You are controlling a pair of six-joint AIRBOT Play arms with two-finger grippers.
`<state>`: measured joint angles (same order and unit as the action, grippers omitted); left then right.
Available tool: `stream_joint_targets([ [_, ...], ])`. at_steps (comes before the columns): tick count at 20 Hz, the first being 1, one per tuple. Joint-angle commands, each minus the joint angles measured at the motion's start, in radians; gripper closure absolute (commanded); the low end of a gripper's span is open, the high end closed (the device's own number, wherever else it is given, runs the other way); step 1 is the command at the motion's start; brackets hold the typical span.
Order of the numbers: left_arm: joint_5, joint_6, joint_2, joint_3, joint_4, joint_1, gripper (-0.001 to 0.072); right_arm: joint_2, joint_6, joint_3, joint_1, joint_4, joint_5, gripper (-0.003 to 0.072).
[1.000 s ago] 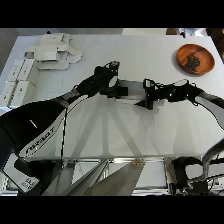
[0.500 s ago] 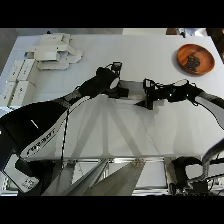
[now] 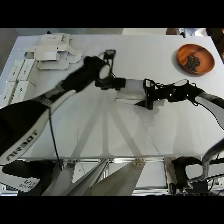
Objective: Fold the box and place the chain.
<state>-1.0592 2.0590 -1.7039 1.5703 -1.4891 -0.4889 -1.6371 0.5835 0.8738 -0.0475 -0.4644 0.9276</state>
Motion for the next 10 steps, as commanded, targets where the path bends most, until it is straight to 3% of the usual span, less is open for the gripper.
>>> stream_joint_targets([
  [1,-0.056,-0.241,0.071,0.000,0.096,0.098,0.0270,0.000,0.000,0.001,0.000,0.001,0.000,0.0187],
  [5,-0.192,-0.821,0.077,-0.018,0.261,0.227,0.0274,0.000,0.000,0.001,0.000,0.001,0.000,0.0187],
  [9,-0.161,-1.328,0.072,-0.117,0.483,0.347,0.0268,0.000,0.000,0.001,0.000,0.000,0.000,0.0187],
  [10,-0.143,-1.431,0.071,-0.148,0.546,0.375,0.0211,0.000,0.000,0.001,0.000,0.001,0.000,0.0187],
])
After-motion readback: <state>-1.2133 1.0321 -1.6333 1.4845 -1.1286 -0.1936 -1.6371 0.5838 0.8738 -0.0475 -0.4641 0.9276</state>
